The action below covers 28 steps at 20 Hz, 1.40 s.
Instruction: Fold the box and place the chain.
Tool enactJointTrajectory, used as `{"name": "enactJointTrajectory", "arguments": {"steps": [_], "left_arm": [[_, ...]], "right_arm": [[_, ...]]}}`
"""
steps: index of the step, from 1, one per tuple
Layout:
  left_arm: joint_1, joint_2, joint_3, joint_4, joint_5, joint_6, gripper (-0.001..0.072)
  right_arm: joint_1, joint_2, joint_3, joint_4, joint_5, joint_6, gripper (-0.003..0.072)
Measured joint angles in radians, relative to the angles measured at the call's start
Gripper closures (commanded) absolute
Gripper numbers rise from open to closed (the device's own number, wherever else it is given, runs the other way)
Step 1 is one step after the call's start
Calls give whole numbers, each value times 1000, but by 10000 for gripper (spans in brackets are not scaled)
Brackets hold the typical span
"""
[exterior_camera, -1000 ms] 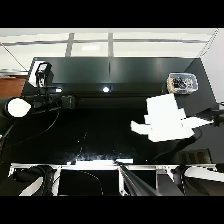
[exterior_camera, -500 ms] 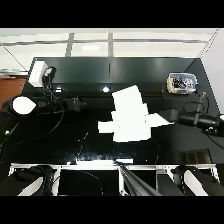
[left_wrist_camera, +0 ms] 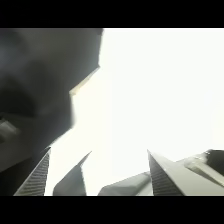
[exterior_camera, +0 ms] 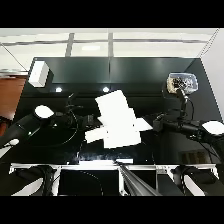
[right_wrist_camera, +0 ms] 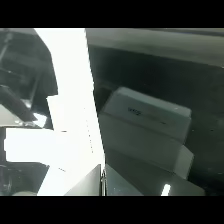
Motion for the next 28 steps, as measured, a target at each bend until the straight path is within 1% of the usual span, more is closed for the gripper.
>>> {"name": "enactJointTrajectory", "arguments": {"steps": [3,9,13,17,19,20,21,23,24,25,26,28], "left_arm": [[35,-66,-26,-138,-8,188,16],[68,-194,-30,-276,-66,509,16],[87,-271,37,-321,-177,645,18],[78,-381,141,-274,-357,688,18],[64,-435,176,-237,-433,697,18],[55,-455,187,-221,-454,700,40],[46,-471,195,-204,-465,703,117],[32,-492,208,-187,-483,707,228],[29,-497,212,-178,-488,709,320],[28,-502,217,-175,-494,712,486],[27,-505,220,-170,-496,715,588],[27,-509,225,-156,-501,726,589]], "right_arm": [[23,3,-2,-1,-11,10,677],[36,4,-2,-20,-16,43,677],[37,4,-2,-63,-11,89,677],[37,4,-2,-105,-3,120,677],[37,4,-2,-114,0,130,677],[37,5,-2,-117,1,134,677],[37,5,-3,-120,2,138,677],[37,5,-2,-123,2,144,677],[37,4,-2,-124,2,144,677],[37,4,-2,-125,2,144,677],[37,4,-2,-125,1,145,677],[37,4,-2,-126,2,148,677]]}}
